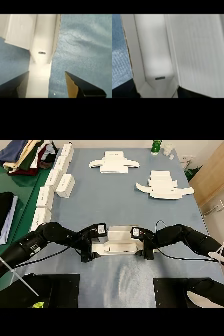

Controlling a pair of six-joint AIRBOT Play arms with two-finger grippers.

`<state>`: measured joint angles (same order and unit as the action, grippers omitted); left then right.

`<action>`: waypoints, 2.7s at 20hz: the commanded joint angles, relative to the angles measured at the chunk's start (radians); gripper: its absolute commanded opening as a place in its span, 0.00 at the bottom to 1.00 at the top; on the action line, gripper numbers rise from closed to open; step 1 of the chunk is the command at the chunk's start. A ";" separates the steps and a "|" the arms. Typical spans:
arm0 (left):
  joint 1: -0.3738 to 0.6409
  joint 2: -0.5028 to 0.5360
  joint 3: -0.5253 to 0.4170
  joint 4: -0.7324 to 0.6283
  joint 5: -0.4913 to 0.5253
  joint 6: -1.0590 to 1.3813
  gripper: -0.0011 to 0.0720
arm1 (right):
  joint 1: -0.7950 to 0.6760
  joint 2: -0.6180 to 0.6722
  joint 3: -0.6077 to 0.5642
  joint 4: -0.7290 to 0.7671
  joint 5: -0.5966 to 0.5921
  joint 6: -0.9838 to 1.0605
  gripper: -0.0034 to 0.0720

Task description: Fold the box.

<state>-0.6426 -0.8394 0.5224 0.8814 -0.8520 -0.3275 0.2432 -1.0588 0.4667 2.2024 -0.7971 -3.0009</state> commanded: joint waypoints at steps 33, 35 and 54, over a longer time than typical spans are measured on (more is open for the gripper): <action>-0.149 -0.272 -0.031 -0.414 0.404 0.414 0.94 | 0.000 0.000 0.000 0.000 0.000 0.000 0.58; -0.149 -0.271 -0.031 -0.414 0.405 0.406 0.74 | 0.000 0.000 0.000 0.000 0.000 0.000 0.58; 0.427 0.092 -0.053 0.161 -0.107 -1.079 0.04 | 0.000 0.000 0.000 0.000 0.000 0.000 0.58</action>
<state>-0.3691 -0.7425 0.4831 1.0306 -0.7799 -1.2449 0.2428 -1.0584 0.4667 2.2021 -0.7971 -3.0009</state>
